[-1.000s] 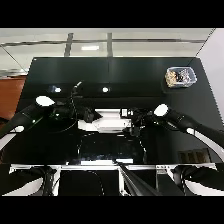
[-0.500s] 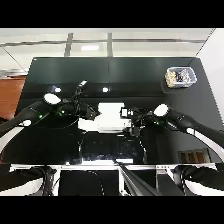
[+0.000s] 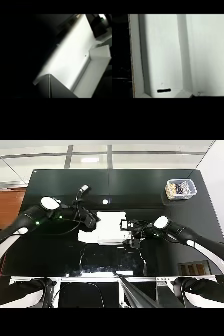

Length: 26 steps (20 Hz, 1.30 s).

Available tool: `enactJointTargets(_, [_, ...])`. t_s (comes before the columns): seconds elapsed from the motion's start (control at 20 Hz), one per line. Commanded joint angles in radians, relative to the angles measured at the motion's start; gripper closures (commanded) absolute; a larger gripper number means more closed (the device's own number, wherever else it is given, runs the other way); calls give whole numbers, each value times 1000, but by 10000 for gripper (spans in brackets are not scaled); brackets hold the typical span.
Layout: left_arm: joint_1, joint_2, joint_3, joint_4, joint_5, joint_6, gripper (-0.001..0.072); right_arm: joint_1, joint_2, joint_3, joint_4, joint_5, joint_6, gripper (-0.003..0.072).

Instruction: Fold the box and place the chain.

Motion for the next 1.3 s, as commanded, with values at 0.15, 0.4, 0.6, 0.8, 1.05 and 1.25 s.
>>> enactJointTargets(0.15, [43, 219, 68, 346, -117, -176, 689, 0, -1, 0, 0, 0, 1, 445])
enactJointTargets(0.4, [128, 379, -109, 393, -140, -60, 685, 0, -1, 0, 0, 0, 0, 445])
enactJointTargets(0.6, [79, 362, -225, 377, -174, 371, 635, 0, -1, 0, 0, 0, 1, 446])
enactJointTargets(0.8, [-8, 341, -256, 376, 41, 510, -1, 0, -1, 0, 0, 0, 0, 446])
enactJointTargets(1.05, [-36, 274, -252, 309, 91, 512, 1, 0, -1, 0, 0, 0, 0, 445])
enactJointTargets(1.25, [-40, 215, -251, 269, 89, 597, 1, 0, -1, 0, 0, 0, 0, 446])
